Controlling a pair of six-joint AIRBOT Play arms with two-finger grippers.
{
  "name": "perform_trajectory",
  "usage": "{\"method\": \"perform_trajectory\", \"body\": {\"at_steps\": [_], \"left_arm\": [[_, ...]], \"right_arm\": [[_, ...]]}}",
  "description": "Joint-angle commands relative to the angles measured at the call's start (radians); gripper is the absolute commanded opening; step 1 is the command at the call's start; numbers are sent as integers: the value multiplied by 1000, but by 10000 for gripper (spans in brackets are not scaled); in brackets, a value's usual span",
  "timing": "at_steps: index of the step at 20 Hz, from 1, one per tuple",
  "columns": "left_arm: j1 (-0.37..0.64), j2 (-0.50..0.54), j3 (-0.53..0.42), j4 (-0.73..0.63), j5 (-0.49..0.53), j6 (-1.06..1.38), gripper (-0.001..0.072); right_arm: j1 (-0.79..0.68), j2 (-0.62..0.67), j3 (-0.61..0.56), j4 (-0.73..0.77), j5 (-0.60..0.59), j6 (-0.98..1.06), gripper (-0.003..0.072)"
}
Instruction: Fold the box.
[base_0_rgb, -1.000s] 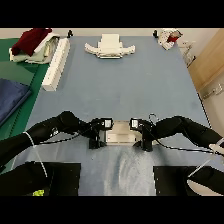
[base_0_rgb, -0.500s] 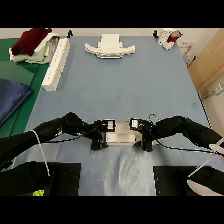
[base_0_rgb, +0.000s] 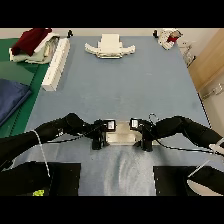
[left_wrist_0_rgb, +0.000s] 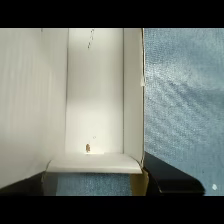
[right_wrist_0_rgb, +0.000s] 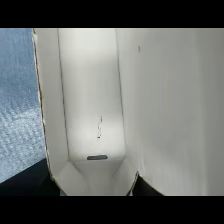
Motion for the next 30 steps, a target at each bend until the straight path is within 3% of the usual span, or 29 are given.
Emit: {"method": "perform_trajectory", "body": {"at_steps": [1, 6, 28, 29, 30], "left_arm": [[0, -2, -13, 5, -6, 1, 522], [0, -2, -13, 5, -8, 1, 552], [0, -2, -13, 4, -6, -5, 549], [0, -2, -13, 4, -6, -5, 549], [0, -2, -13, 4, -6, -5, 549]], "right_arm": [[1, 1, 0, 0, 0, 0, 514], [1, 1, 0, 0, 0, 0, 514], [1, 1, 0, 1, 15, 0, 514], [1, 1, 0, 0, 17, 0, 517], [1, 1, 0, 1, 21, 0, 571]]}}
